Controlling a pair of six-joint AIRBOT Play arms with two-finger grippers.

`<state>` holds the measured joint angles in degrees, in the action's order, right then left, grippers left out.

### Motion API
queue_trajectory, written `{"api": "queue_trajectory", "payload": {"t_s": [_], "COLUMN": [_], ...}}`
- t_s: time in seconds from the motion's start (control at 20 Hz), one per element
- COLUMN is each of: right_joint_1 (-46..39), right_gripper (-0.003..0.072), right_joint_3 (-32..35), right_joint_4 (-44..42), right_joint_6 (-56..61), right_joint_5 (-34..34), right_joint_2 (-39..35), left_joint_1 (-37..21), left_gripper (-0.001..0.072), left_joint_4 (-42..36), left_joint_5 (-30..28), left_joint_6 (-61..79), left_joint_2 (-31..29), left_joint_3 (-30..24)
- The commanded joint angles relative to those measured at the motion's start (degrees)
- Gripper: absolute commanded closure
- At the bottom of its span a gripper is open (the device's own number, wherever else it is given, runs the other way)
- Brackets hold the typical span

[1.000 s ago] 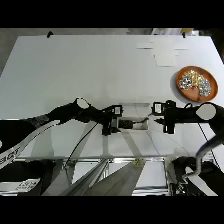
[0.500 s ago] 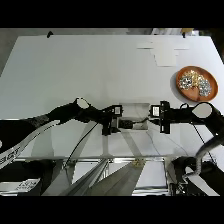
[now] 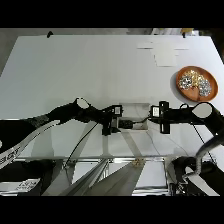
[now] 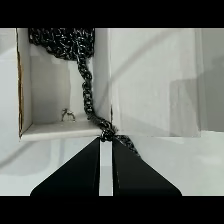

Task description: Fold the box and place the chain.

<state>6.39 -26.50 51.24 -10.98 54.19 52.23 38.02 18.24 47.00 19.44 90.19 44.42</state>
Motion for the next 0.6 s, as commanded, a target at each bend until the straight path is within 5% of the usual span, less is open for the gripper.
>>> {"api": "queue_trajectory", "payload": {"t_s": [0.0,0.3,0.55], "right_joint_1": [0.0,0.0,0.0], "right_gripper": [0.0672,0.0673,0.0673], "right_joint_3": [0.0,-0.7,-3.8], "right_joint_4": [0.2,6.3,-6.3], "right_joint_6": [0.0,5.2,5.2], "right_joint_5": [0.7,0.0,0.7], "right_joint_2": [0.0,-3.3,-13.1], "left_joint_1": [-0.1,-0.1,-0.1], "left_gripper": [0.0501,0.0501,0.0501], "left_joint_4": [0.0,0.0,0.0], "left_joint_5": [0.0,0.0,0.0], "left_joint_6": [0.0,0.0,0.0], "left_joint_2": [0.0,0.0,0.0], "left_joint_3": [0.0,0.0,0.0]}}
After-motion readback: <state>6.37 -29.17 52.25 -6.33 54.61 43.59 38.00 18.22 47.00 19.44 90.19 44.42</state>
